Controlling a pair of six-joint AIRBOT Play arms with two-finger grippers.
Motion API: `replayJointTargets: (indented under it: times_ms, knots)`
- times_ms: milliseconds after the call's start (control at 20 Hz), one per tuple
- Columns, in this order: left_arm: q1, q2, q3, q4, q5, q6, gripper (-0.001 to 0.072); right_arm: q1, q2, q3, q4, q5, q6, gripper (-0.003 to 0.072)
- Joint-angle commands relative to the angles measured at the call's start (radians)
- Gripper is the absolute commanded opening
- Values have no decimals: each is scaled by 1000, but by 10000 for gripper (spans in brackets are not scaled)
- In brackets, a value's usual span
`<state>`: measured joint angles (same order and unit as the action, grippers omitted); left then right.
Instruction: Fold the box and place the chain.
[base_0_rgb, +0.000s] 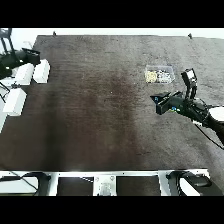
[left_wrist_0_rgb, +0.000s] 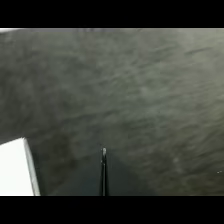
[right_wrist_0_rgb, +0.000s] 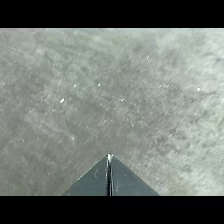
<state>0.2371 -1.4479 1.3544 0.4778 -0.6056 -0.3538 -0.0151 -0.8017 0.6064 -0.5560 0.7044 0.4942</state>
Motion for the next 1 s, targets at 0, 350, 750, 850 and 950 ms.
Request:
replayJointTargets:
  times_ms: [0, 350, 750, 850, 950]
  knots:
    - [-40, 211, -121, -26, 18, 82, 11, 0, 66, 0, 5, -55, 18, 11]
    - [-99, 776, -755, -535, 148, 624, 11, -83, 350, -55, -42, -169, 82, 11]
    - [-99, 1211, -1206, -546, 150, 584, 11, -181, 670, -287, -55, -71, 138, 11]
    - [-99, 1258, -1255, -542, 152, 571, 11, -182, 731, -329, -57, -70, 138, 10]
    - [-99, 1266, -1271, -540, 152, 568, 12, -182, 793, -364, -63, -77, 151, 9]
